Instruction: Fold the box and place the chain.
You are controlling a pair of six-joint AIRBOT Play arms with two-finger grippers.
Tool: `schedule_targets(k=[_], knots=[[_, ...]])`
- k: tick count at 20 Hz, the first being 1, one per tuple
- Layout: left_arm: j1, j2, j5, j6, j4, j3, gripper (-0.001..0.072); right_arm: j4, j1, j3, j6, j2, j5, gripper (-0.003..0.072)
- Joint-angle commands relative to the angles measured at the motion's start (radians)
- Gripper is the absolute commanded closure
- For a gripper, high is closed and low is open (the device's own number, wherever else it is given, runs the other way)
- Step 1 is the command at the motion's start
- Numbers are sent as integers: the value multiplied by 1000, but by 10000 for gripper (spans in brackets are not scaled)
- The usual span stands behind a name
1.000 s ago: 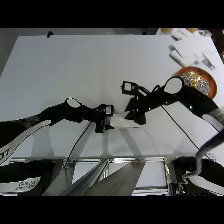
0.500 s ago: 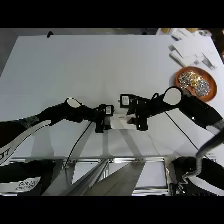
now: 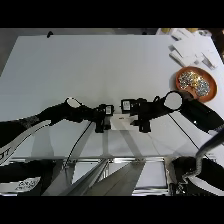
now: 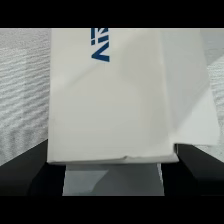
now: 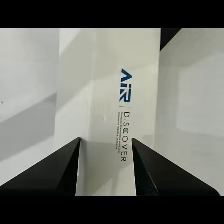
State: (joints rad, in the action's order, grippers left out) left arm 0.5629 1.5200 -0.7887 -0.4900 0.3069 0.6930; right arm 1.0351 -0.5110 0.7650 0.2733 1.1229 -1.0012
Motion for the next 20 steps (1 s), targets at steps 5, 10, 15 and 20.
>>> schedule_targets(k=[5,10,15,20], knots=[[0,0,-1,0,0,0,599,4,-32,-15,43,-3,-2,347],[0,-1,-1,0,0,1,599,16,-32,-15,44,-3,71,397],[0,-1,-1,0,0,0,599,39,-32,-15,64,-3,78,508],[0,-1,-1,0,0,0,599,57,-32,-15,124,-3,79,576]])
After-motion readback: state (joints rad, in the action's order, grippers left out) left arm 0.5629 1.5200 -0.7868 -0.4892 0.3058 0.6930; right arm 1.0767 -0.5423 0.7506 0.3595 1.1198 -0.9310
